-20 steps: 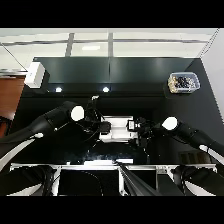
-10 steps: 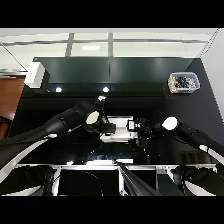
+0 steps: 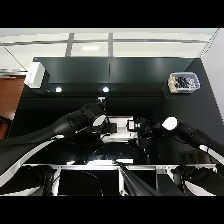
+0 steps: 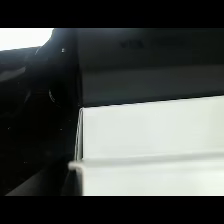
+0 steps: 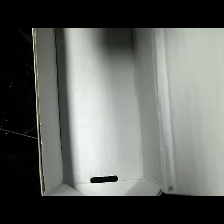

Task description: Fold the box and place the chain.

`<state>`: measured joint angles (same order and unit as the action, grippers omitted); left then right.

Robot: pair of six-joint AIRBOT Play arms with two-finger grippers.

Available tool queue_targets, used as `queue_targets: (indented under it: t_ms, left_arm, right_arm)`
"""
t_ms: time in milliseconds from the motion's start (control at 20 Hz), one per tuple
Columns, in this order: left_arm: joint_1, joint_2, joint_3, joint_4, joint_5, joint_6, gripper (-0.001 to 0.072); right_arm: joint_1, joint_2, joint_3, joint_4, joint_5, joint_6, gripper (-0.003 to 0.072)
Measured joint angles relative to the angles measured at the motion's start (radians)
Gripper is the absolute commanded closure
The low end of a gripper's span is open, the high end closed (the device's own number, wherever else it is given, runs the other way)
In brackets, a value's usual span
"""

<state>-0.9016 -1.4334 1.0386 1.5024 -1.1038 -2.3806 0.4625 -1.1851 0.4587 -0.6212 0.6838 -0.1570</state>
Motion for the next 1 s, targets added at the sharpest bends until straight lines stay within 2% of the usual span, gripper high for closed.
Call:
queue_targets:
  t_ms: [600, 750, 800, 950, 1000]
  left_arm:
    - [-0.002, -0.046, 0.0, -0.04, 0.016, -0.058, 0.0379]
    - [-0.002, -0.05, 0.0, -0.042, 0.005, -0.058, 0.0546]
    - [-0.002, -0.051, 0.0, -0.041, 0.0, -0.058, 0.0668]
    - [-0.002, -0.052, 0.0, -0.039, -0.01, -0.061, 0.0675]
    - [-0.002, -0.052, 0.0, -0.04, -0.009, -0.061, 0.063]
  right_arm:
    - [0.0, 0.0, 0.0, 0.0, 0.0, 0.0, 0.0493]
    - [0.0, 0.0, 0.0, 0.0, 0.0, 0.0, 0.0494]
    - [0.0, 0.0, 0.0, -0.002, 0.0, -0.001, 0.0493]
    - [0.0, 0.0, 0.0, -0.003, 0.003, -0.002, 0.0493]
    - [0.0, 0.0, 0.0, -0.003, 0.003, -0.002, 0.0493]
